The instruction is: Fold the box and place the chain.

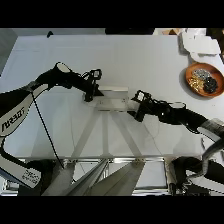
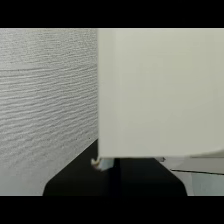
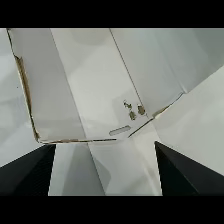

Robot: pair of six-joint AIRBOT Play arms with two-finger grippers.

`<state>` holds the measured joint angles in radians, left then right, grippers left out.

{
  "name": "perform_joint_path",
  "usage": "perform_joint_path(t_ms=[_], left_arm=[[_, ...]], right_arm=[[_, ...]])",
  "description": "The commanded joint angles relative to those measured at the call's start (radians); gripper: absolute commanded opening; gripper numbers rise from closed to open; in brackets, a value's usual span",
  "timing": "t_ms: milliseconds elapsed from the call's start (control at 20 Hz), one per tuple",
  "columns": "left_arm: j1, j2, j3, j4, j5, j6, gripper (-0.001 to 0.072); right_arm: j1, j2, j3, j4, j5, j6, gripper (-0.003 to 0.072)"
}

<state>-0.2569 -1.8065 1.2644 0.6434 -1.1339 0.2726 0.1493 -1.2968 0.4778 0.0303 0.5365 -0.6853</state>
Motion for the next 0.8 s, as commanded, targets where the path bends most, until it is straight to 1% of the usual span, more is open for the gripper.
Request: perform_joint_path(t_ms=[0,200,350,600,750], left_arm=[[0.0,-0.001,0.0,0.0,0.0,0.0,0.0014],[0.0,-0.001,0.0,0.0,0.0,0.0,0.0014],[0.0,-0.001,0.0,0.0,0.0,0.0,0.0014],[0.0,-0.001,0.0,0.0,0.0,0.0,0.0014],[0.0,-0.001,0.0,0.0,0.0,0.0,0.0014]], right_arm=[[0.001,-0.001,0.0,0.003,0.01,0.005,0.0689],[0.001,-0.001,0.0,0.003,0.046,0.004,0.0689],[0.0,-0.001,0.0,0.004,0.043,0.072,0.0689],[0.0,-0.002,0.016,0.004,0.025,0.087,0.0689],[0.0,-0.014,0.027,0.001,-0.018,0.087,0.0689]])
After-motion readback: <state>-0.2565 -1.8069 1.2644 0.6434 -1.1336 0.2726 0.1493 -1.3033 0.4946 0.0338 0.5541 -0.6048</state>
